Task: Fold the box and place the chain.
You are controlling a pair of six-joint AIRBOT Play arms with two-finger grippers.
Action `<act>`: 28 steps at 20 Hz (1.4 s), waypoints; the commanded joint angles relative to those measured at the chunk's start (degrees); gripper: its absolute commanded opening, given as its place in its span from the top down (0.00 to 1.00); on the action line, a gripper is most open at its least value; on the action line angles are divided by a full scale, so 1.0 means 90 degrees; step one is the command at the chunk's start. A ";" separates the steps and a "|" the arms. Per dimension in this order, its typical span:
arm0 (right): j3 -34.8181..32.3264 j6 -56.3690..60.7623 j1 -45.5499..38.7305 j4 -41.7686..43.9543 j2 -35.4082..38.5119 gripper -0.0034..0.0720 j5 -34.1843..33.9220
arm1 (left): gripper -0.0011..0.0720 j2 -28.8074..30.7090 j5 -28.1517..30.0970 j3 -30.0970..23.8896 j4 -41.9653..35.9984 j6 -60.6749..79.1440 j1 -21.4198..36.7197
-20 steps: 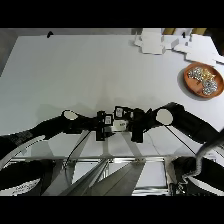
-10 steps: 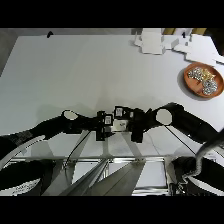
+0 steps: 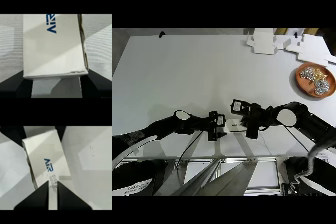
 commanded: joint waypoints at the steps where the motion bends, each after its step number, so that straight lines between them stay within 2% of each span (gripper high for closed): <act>1: -0.0007 0.0209 -0.0085 -0.0143 -0.0112 0.90 0.0233 | 0.61 0.0000 0.0010 0.0002 0.0000 0.0000 0.0007; 19: -0.0005 0.0165 0.0024 -0.0092 -0.0675 0.91 0.0372 | 0.61 0.0000 0.0007 0.0002 0.0000 0.0000 0.0007; 23: 0.0340 0.0418 0.0019 -0.0202 -0.0066 0.91 0.0364 | 0.61 0.0000 0.0007 0.0002 0.0000 0.0000 0.0007; 25: 0.0646 0.0930 -0.0061 -0.0656 0.0352 0.91 0.0355 | 0.61 0.0000 0.0010 0.0002 0.0000 0.0000 0.0007; 28: 0.0726 0.1911 -0.0928 -0.1219 0.0777 0.93 0.0588 | 0.61 0.0000 0.0007 0.0002 0.0000 0.0000 0.0007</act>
